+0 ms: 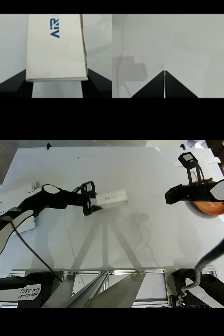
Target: Fold the box and place the chain.
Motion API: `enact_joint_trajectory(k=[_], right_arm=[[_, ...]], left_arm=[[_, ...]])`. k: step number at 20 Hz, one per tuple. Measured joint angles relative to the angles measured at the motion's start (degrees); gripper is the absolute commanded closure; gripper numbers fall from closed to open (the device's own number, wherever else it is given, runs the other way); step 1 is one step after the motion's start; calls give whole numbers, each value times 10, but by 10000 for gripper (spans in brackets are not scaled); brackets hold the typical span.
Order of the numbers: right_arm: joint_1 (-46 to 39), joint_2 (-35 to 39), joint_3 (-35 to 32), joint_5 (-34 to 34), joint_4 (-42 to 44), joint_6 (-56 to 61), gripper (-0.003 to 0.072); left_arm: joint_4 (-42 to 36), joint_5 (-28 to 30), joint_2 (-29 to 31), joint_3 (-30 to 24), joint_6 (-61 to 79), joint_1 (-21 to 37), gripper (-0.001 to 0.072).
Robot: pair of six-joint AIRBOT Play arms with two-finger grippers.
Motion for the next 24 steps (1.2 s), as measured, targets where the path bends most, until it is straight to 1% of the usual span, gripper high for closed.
enact_joint_trajectory(k=[3, 5, 7, 10, 12, 16, 20, 22, 23, 24], right_arm=[[0, 0, 0, 0, 0, 0, 673], [0, 0, 0, 0, 0, 0, 673], [0, 0, 0, 0, 0, 0, 673], [0, 0, 0, 0, 0, 0, 673], [0, 0, 0, 0, 0, 0, 673], [0, 0, 0, 0, 0, 0, 673], [0, 0, 0, 0, 0, 0, 673], [0, 0, 0, 0, 0, 0, 673], [0, 0, 0, 0, 0, 0, 673], [0, 0, 0, 0, 0, 0, 673]], left_arm=[[-4, 108, 34, 0, -70, 0, 705], [-4, 190, 45, 0, -124, 4, 705], [-6, 260, 50, 0, -174, 17, 705], [-6, 318, 54, 0, -242, 55, 708], [-6, 339, 51, 0, -287, 90, 709], [-2, 356, 31, 0, -354, 152, 710], [18, 356, -3, -1, -391, 182, 710], [47, 345, -26, -1, -435, 188, 711], [81, 332, -39, -1, -469, 189, 711], [133, 315, -52, -1, -515, 190, 711]])
